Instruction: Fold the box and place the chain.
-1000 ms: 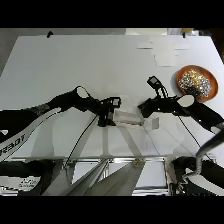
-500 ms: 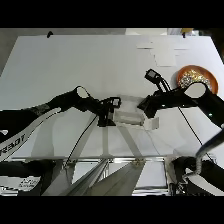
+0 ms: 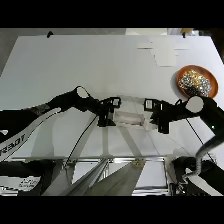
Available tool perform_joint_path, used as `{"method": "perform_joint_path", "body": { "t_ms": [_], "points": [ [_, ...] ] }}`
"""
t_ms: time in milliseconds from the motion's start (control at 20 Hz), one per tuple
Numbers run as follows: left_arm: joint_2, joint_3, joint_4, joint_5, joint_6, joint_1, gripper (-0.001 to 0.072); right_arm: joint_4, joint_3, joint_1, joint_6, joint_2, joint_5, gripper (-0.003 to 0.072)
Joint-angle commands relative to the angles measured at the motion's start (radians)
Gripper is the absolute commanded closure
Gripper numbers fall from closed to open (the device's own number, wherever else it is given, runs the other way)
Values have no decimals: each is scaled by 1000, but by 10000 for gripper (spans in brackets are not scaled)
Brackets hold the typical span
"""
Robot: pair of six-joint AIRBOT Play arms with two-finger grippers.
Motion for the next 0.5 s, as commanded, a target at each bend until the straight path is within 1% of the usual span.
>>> {"method": "perform_joint_path", "body": {
  "t_ms": [0,200,300,450],
  "points": [
    [1,1,0,0,0,0,575,86,-90,0,-189,12,-104,510],
    [1,1,0,0,0,0,575,214,-105,0,-273,4,-179,506],
    [1,1,0,1,0,0,575,278,-105,0,-321,-12,-182,508],
    [1,1,0,0,0,0,575,326,-105,0,-348,-34,-183,511]
  ]
}}
